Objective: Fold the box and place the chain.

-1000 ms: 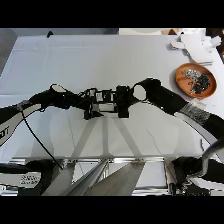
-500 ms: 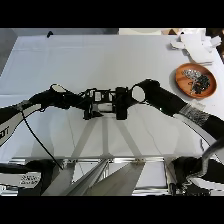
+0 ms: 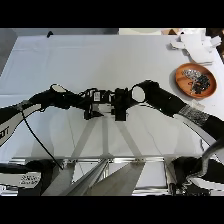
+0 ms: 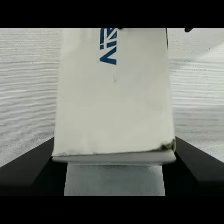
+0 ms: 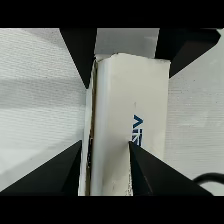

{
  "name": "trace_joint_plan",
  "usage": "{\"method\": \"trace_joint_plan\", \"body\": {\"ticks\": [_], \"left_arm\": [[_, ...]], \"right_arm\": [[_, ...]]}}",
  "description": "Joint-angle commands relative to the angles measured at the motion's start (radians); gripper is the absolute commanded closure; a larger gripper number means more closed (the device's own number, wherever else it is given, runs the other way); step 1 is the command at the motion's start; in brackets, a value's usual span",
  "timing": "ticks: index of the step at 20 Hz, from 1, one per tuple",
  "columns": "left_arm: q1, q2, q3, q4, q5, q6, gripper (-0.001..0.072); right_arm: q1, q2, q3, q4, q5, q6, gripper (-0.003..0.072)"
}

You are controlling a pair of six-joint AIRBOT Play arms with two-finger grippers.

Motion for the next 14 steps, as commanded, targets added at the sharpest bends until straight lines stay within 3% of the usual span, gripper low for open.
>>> {"method": "trace_joint_plan", "body": {"ticks": [1, 2, 3, 9, 11, 14], "left_arm": [[0.000, 0.001, 0.000, 0.001, 0.000, 0.000, 0.0453], [0.000, 0.001, 0.000, 0.001, 0.000, 0.000, 0.0453], [0.000, 0.001, 0.000, 0.001, 0.000, 0.000, 0.0453], [0.000, 0.001, 0.000, 0.001, -0.001, 0.000, 0.0453], [0.000, 0.001, 0.000, 0.001, 0.000, 0.000, 0.0453], [0.000, 0.001, 0.000, 0.001, 0.000, 0.000, 0.0453]], "right_arm": [[0.000, 0.001, 0.000, 0.004, 0.000, 0.000, 0.0305], [0.000, 0.001, 0.000, 0.003, 0.000, 0.000, 0.0227], [0.000, 0.002, 0.000, 0.003, 0.005, 0.002, 0.0207], [-0.012, 0.089, 0.000, 0.006, 0.010, 0.177, 0.0219], [-0.032, 0.124, 0.000, 0.062, 0.006, 0.246, 0.0362], [-0.092, 0.119, 0.000, 0.332, 0.005, 0.315, 0.0581]]}}
